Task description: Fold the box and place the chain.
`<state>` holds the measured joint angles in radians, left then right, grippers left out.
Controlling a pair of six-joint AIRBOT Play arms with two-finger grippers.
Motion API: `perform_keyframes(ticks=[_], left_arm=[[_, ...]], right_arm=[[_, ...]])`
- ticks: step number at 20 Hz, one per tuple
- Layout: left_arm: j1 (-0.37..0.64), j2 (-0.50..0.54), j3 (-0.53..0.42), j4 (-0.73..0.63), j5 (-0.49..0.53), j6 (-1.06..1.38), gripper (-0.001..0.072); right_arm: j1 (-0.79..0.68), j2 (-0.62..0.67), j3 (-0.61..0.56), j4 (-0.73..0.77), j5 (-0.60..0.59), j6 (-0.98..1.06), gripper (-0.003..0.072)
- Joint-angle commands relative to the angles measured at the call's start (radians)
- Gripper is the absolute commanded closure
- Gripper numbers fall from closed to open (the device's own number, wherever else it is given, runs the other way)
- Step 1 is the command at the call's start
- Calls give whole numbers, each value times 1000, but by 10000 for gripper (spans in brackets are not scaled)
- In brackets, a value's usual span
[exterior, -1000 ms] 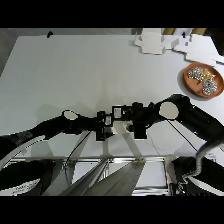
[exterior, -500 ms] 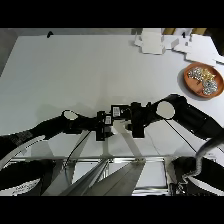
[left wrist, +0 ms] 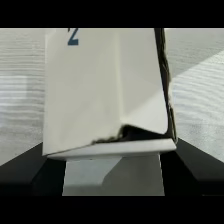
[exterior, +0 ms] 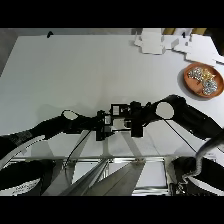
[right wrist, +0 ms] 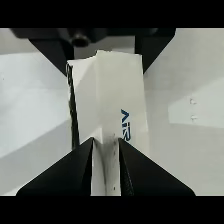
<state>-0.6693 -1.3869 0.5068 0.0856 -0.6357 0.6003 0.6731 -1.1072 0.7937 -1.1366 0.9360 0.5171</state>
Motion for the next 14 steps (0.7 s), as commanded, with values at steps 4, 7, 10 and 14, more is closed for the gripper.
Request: perform_keyframes(ticks=[4, 7, 10, 14], left_arm=[[0, 0, 0, 1, -4, 2, 434], [0, 0, 0, 1, -4, 2, 434], [0, 0, 0, 1, -4, 2, 434], [0, 0, 0, 1, -4, 2, 434]], right_arm=[[1, -1, -40, -2, -91, 37, 532], [1, -1, -42, -3, -96, 36, 530], [1, -1, -44, -2, -76, 36, 528], [1, -1, -61, -2, -59, 36, 527]])
